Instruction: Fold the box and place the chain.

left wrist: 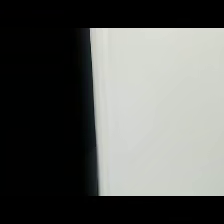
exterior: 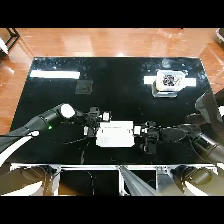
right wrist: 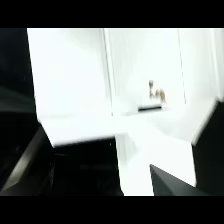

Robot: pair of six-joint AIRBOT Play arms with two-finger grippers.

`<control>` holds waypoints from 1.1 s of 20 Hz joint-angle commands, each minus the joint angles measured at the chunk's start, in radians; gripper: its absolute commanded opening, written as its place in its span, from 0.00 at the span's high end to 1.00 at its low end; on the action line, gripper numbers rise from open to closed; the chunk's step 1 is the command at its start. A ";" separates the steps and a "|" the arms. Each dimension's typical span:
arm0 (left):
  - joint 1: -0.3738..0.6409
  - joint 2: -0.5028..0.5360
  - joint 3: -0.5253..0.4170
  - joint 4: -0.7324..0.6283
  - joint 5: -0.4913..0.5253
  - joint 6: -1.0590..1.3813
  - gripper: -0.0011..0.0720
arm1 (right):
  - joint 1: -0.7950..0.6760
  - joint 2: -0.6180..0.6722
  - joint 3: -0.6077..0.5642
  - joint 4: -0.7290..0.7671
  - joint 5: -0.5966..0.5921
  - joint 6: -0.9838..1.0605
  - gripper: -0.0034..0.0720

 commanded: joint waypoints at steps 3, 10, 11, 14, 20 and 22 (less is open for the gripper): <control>0.000 -0.001 -0.001 0.000 0.000 0.000 0.96 | 0.084 -0.068 0.000 0.077 0.042 -0.033 0.04; 0.000 -0.001 -0.001 0.000 -0.005 0.000 0.96 | 0.145 -0.084 0.000 0.136 0.148 -0.061 0.04; 0.000 -0.001 -0.001 -0.001 -0.005 0.000 0.96 | 0.152 -0.084 0.000 0.137 0.171 -0.061 0.04; 0.000 -0.001 -0.001 -0.017 -0.004 0.000 0.96 | 0.160 -0.084 0.000 0.135 0.212 -0.032 0.04; 0.000 -0.001 -0.001 -0.018 -0.005 0.000 0.96 | 0.160 -0.066 0.013 0.084 0.222 0.063 0.04; 0.000 -0.001 -0.001 -0.018 -0.006 0.000 0.96 | 0.154 -0.041 0.016 0.021 0.248 0.137 0.04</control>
